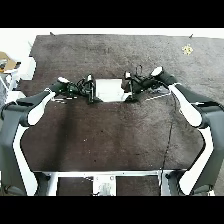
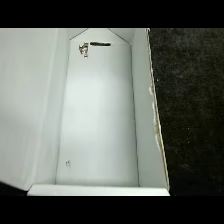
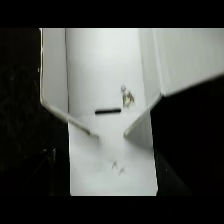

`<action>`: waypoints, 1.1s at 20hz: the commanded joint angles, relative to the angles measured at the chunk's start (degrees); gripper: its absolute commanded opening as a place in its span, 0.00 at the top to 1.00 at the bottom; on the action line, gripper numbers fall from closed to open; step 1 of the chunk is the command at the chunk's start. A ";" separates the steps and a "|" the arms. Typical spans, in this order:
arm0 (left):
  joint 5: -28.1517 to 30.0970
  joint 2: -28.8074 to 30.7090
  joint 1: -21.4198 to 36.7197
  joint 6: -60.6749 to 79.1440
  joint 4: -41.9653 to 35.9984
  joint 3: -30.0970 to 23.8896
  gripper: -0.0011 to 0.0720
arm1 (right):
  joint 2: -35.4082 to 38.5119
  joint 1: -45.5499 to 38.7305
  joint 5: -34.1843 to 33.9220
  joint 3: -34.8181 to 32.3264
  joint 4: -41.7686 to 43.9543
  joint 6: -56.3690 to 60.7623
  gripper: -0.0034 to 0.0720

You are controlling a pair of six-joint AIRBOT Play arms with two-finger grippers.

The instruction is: Fold the box and place the chain.

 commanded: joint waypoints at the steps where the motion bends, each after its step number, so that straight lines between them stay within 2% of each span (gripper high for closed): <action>1: -0.28 -0.04 0.04 -0.02 0.11 0.02 0.42 | 6.16 -1.20 6.25 0.11 -4.22 6.82 0.05; 2: -0.28 -0.04 0.04 -0.04 0.11 0.02 0.42 | 7.80 -1.29 6.99 0.11 -3.30 8.13 0.06; 3: -0.28 -0.04 0.07 -0.04 0.11 0.02 0.42 | 8.98 -1.29 7.43 0.11 -0.28 8.92 0.36; 4: -0.31 -0.04 0.07 -0.04 0.11 0.02 0.42 | 9.29 -1.20 8.11 0.07 5.31 8.92 0.85; 5: -0.33 -0.04 0.04 -0.04 0.11 0.02 0.42 | 8.94 -0.76 8.07 0.00 12.20 8.85 0.93; 6: -0.42 -0.04 0.07 -0.04 0.11 0.02 0.42 | 8.31 -0.13 6.38 0.02 16.83 8.35 0.93; 8: -0.48 -0.04 0.07 -0.04 0.11 0.02 0.42 | 6.71 1.55 -1.25 0.04 21.92 5.33 0.95; 11: -0.48 -0.04 0.07 -0.04 0.11 0.02 0.42 | 4.35 3.50 -14.51 0.07 22.32 2.93 0.95; 14: -0.48 -0.04 0.07 -0.02 0.11 0.02 0.42 | 2.36 3.30 -20.44 0.07 22.34 1.31 0.95; 16: -0.50 -0.04 0.07 -0.04 0.11 0.02 0.42 | 0.70 3.08 -20.74 0.07 22.29 1.31 0.95; 22: -0.48 -0.04 0.04 -0.02 0.11 0.02 0.42 | -2.34 2.99 -12.96 0.07 17.03 1.31 0.95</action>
